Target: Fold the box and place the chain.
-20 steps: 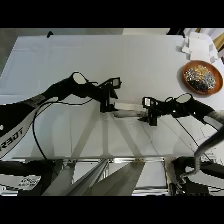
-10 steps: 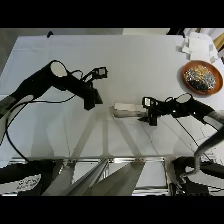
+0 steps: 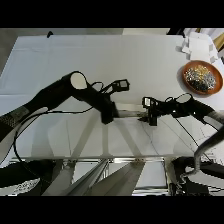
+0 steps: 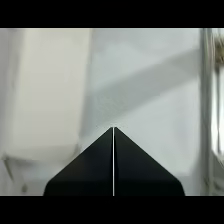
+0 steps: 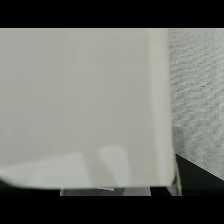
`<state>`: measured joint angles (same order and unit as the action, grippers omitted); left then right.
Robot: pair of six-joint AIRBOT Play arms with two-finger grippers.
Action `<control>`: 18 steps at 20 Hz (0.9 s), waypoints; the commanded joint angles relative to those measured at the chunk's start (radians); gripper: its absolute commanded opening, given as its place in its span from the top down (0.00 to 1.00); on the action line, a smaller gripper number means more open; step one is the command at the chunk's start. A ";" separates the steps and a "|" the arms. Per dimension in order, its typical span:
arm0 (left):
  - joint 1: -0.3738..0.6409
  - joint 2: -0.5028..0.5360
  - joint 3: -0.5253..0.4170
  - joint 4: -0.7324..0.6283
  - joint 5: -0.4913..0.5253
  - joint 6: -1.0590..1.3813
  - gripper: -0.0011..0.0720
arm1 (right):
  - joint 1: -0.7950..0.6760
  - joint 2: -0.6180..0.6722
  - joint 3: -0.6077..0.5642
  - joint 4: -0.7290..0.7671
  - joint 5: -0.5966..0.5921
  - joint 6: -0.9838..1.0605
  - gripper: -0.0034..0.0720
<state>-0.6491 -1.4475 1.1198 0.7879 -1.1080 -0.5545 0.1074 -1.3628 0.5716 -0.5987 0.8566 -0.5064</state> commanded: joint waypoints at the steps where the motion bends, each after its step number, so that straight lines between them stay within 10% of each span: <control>1: -0.028 -0.031 0.000 -0.075 0.331 -0.070 0.98 | 0.000 0.000 0.000 0.000 0.000 0.000 0.42; 8: 0.021 -0.154 0.000 -0.077 0.472 -0.288 0.98 | -0.001 0.000 0.000 0.000 0.000 0.000 0.42; 18: 0.037 -0.114 0.000 0.023 0.396 -0.300 0.98 | -0.001 0.000 0.000 0.000 0.000 0.000 0.42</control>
<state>-0.6205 -1.5997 1.1198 0.7506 -0.6823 -0.8513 0.1074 -1.3632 0.5716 -0.5983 0.8562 -0.5064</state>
